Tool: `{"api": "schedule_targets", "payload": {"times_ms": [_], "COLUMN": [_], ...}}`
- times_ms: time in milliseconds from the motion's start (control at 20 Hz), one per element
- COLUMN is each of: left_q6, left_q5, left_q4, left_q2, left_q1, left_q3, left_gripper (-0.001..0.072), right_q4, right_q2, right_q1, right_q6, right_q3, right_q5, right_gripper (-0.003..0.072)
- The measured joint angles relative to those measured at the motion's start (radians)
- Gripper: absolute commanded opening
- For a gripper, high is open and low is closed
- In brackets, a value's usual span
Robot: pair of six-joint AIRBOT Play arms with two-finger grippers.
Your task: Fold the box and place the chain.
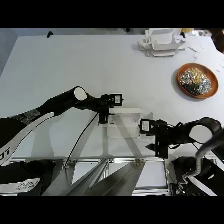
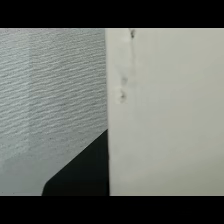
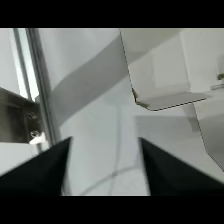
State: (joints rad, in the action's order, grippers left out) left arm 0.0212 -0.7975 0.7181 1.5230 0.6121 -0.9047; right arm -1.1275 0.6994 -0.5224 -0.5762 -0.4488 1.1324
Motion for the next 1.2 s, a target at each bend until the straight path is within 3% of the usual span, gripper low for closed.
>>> {"api": "schedule_targets", "payload": {"times_ms": [150,250,750,1200], "left_q6": [0.000,0.000,0.000,0.000], "left_q5": [0.000,0.000,0.000,0.000], "left_q4": [0.000,0.000,0.000,0.000], "left_q2": [0.000,0.000,0.000,0.000], "left_q1": [0.000,0.000,0.000,0.000], "left_q3": [0.000,0.000,0.000,0.000], "left_gripper": [0.0009,0.0009,0.0009,0.0009], "right_q4": [-0.025,-0.049,-0.095,-0.097], "right_q2": [0.038,0.049,0.102,0.093], "right_q1": [-0.040,-0.077,-0.192,-0.124], "right_q6": [0.082,0.140,0.231,0.237], "right_q3": [0.029,0.048,0.162,0.152], "right_q5": [-0.117,-0.185,-0.591,-0.663], "right_gripper": [0.0617,0.0692,0.0691,0.0691]}}
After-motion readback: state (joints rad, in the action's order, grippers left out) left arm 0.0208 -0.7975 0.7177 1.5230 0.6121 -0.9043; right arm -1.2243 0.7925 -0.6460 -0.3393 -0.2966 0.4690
